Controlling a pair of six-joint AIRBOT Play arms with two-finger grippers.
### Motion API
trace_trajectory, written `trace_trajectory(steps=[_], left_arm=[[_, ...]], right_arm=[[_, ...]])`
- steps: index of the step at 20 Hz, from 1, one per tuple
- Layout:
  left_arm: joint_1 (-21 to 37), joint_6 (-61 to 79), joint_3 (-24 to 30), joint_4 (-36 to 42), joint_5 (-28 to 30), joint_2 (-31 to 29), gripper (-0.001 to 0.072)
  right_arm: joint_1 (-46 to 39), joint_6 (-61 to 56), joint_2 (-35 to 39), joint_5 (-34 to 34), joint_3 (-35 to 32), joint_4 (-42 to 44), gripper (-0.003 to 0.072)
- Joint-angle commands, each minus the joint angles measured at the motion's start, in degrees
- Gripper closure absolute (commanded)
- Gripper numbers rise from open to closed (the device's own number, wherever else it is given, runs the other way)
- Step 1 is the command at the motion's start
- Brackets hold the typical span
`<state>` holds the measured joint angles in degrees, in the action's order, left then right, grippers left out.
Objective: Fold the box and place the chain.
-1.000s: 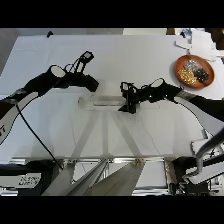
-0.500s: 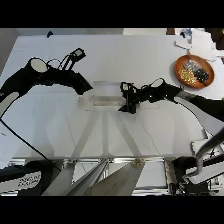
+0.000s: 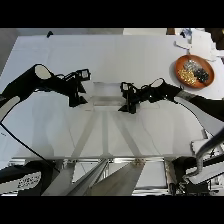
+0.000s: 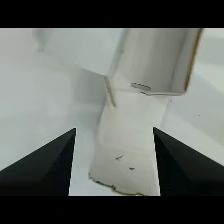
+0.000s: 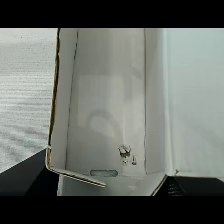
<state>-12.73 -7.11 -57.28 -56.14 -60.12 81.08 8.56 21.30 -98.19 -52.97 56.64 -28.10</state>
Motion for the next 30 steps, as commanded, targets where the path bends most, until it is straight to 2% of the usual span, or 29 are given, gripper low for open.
trace_trajectory(steps=[1, 3, 9, 10, 11, 12, 15, 17, 21, 27, 28, 30], left_arm=[[-1.2, 11.4, 3.3, 5.1, -0.1, 0.0, 0.0207], [-1.8, 14.0, 4.0, 10.5, 0.1, 0.3, 0.0216], [-2.4, 14.8, 4.0, 10.4, 1.4, 1.6, 0.0225], [-2.4, 14.8, 4.0, 10.3, 1.5, 1.9, 0.0245], [-2.4, 14.8, 4.0, 10.2, 1.8, 2.1, 0.0313], [-2.4, 14.8, 4.0, 10.2, 2.4, 2.2, 0.0338], [-2.4, 14.8, 4.0, 9.7, 4.2, 2.4, 0.0334], [-2.4, 14.8, 4.0, 8.2, 4.6, 2.4, 0.0286], [-2.4, 14.9, 4.0, 6.2, 4.6, 2.4, 0.0251], [-2.4, 20.0, 4.0, 9.4, 5.6, 2.8, 0.0262], [-2.4, 20.0, 4.0, 10.4, 5.5, 3.2, 0.0306], [-2.7, 20.0, 4.0, 10.6, 5.4, 4.4, 0.0327]], right_arm=[[0.0, 0.0, 0.0, 0.0, 0.0, 0.0, 0.0322], [0.0, 0.0, 0.0, 0.0, 0.0, 0.1, 0.0322], [0.0, 0.0, 0.0, 0.0, 0.0, 0.0, 0.0322], [0.0, 0.0, 0.0, 0.0, 0.0, 0.0, 0.0322], [0.0, 0.0, 0.0, 0.0, 0.0, 0.0, 0.0322], [0.0, 0.0, 0.0, 0.0, 0.0, 0.0, 0.0322], [0.0, 0.0, 0.0, 0.0, 0.0, 0.0, 0.0322], [0.0, 0.0, 0.0, 0.0, 0.0, 0.0, 0.0322], [0.0, 0.0, 0.0, 0.0, 0.0, 0.0, 0.0322], [0.0, 0.0, 0.0, 0.0, 0.0, 0.0, 0.0322], [0.0, 0.0, 0.0, 0.0, 0.0, 0.0, 0.0322], [0.0, 0.0, 0.0, 0.0, 0.0, 0.0, 0.0322]])
